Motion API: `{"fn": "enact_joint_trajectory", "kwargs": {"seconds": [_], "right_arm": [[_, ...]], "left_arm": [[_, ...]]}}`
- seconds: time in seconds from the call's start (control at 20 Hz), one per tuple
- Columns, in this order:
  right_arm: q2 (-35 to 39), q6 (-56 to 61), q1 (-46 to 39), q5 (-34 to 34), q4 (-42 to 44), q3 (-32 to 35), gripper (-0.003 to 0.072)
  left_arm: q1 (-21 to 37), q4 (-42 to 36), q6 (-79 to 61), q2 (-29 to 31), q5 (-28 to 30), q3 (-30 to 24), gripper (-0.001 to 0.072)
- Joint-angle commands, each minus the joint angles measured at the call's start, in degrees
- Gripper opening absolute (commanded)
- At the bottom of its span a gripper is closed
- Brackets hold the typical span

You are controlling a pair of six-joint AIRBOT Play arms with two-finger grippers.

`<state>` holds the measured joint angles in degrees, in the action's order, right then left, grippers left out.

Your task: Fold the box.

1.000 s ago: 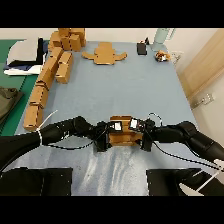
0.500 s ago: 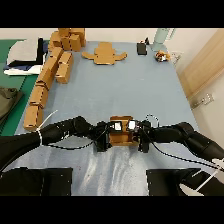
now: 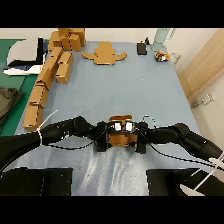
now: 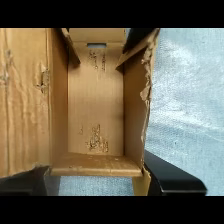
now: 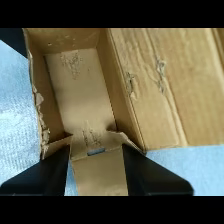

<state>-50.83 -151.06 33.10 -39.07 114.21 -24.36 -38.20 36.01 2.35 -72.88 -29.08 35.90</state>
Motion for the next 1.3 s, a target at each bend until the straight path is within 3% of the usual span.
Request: {"fn": "enact_joint_trajectory", "kwargs": {"seconds": [0.0,0.3,0.35,0.4,0.5,0.55,0.65,0.75,0.9,1.0,1.25], "right_arm": [[-0.7,-0.1,0.3,0.3,0.2,0.0,0.0533],[-0.5,0.0,0.2,-0.1,-0.9,0.0,0.053],[-0.2,0.5,0.2,-1.0,-2.6,0.0,0.0458],[0.4,3.3,0.2,-2.9,-6.8,-0.3,0.0327],[2.7,20.2,0.2,-10.0,-22.7,-2.2,0.0053],[4.2,32.0,0.2,-14.4,-32.7,-3.4,0.0007],[7.7,54.9,0.2,-22.7,-47.1,-6.4,0.0007],[11.3,72.5,-1.7,-28.2,-53.1,-7.5,0.0006],[10.1,79.1,-9.7,-31.3,-44.6,-5.7,0.0006],[7.5,78.6,-13.9,-28.0,-33.8,-3.6,0.0005],[2.4,65.8,-14.4,-19.2,-10.2,-1.8,0.0004]], "left_arm": [[0.0,0.0,0.0,0.0,0.0,0.0,0.0472],[0.0,0.0,0.0,0.0,0.0,0.0,0.0472],[0.0,0.0,0.0,0.0,0.0,0.0,0.0472],[0.0,0.0,0.0,0.0,0.0,0.0,0.0472],[0.0,0.0,0.0,0.0,0.0,0.0,0.0472],[0.0,0.0,0.0,0.0,0.0,0.0,0.0472],[0.0,0.0,0.0,0.0,0.0,0.0,0.0472],[0.0,0.0,0.0,0.0,0.0,0.0,0.0472],[0.0,0.0,0.0,0.0,0.0,0.0,0.0472],[0.0,0.0,0.0,0.0,0.1,0.0,0.0472],[0.0,0.0,0.0,0.0,0.1,0.0,0.0472]]}}
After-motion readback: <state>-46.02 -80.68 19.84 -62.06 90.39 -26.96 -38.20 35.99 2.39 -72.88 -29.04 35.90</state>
